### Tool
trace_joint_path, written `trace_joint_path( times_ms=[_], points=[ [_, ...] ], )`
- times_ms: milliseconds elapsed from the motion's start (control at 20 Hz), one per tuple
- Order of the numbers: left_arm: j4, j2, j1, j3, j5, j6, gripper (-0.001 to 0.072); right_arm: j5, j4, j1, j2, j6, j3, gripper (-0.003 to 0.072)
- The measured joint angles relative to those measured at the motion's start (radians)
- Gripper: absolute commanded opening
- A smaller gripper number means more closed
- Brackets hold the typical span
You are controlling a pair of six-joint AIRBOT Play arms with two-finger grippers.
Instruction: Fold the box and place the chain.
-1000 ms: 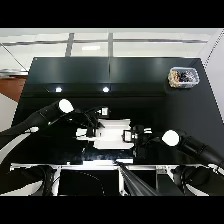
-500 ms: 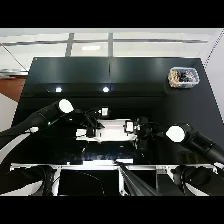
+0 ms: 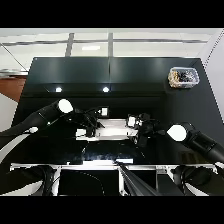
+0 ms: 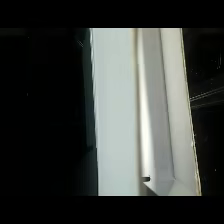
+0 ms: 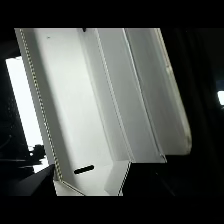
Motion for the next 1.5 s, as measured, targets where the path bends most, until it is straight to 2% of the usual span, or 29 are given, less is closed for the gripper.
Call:
trace_joint_path(
  times_ms=[200, 850, 1500],
  points=[
    [0.000, 0.000, 0.000, 0.000, 0.000, 0.000, 0.0027, 0.004, 0.095, -0.002, -0.019, -0.064, 0.000, 0.0695],
    [-0.002, 0.000, 0.000, 0.000, -0.002, 0.001, 0.0027, 0.159, 0.318, -0.096, -0.135, -0.350, 0.000, 0.0694],
    [-0.017, 0.000, 0.000, 0.000, 0.000, -0.020, 0.0026, 0.133, 0.389, -0.103, -0.256, -0.531, -0.009, 0.0694]
  ],
)
